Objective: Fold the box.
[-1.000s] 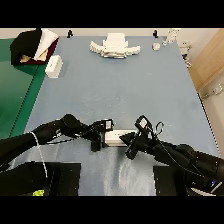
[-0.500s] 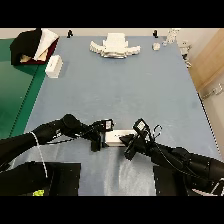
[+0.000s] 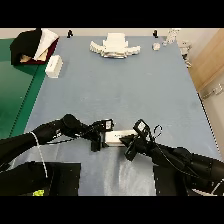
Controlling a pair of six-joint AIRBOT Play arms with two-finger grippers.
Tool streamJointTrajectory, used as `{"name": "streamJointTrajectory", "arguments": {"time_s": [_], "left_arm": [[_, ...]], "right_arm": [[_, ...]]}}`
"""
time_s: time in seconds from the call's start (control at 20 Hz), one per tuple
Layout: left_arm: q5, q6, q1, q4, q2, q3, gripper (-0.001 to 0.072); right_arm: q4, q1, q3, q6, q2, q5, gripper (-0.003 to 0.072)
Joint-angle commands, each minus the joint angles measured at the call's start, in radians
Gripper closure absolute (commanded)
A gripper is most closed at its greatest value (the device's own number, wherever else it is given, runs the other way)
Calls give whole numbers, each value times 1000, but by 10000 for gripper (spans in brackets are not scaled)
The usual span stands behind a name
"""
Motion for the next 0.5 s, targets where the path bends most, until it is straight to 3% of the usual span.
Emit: {"name": "streamJointTrajectory", "arguments": {"time_s": [0.0,0.25,0.45], "left_arm": [[0,0,0,0,0,1,246],[0,0,0,0,0,1,246],[0,0,0,0,0,1,246]], "right_arm": [[-67,-14,5,-1,69,27,682],[-194,-128,74,0,87,-110,682],[-339,-326,217,3,55,-363,682]]}}
